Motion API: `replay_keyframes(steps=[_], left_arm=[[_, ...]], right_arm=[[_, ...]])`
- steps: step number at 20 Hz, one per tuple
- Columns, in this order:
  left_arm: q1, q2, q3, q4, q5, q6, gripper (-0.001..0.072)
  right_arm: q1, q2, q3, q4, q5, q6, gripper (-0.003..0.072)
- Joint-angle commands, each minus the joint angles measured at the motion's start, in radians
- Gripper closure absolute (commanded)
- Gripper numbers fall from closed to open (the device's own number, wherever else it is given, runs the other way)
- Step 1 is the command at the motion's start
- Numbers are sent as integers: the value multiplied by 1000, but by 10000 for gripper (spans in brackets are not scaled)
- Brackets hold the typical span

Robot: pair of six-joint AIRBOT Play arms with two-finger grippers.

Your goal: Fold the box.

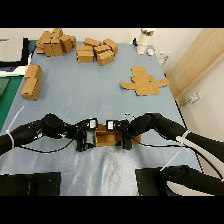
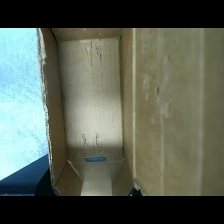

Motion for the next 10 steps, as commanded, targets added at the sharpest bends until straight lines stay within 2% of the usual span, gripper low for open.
replay_keyframes(steps=[1, 10], left_arm=[[-25, -28, 27, -16, 13, 0, 13], [-71, -71, 48, -11, 54, -5, 14]], right_arm=[[0, 0, 0, 0, 0, 0, 163], [0, 0, 0, 0, 0, 0, 163]])
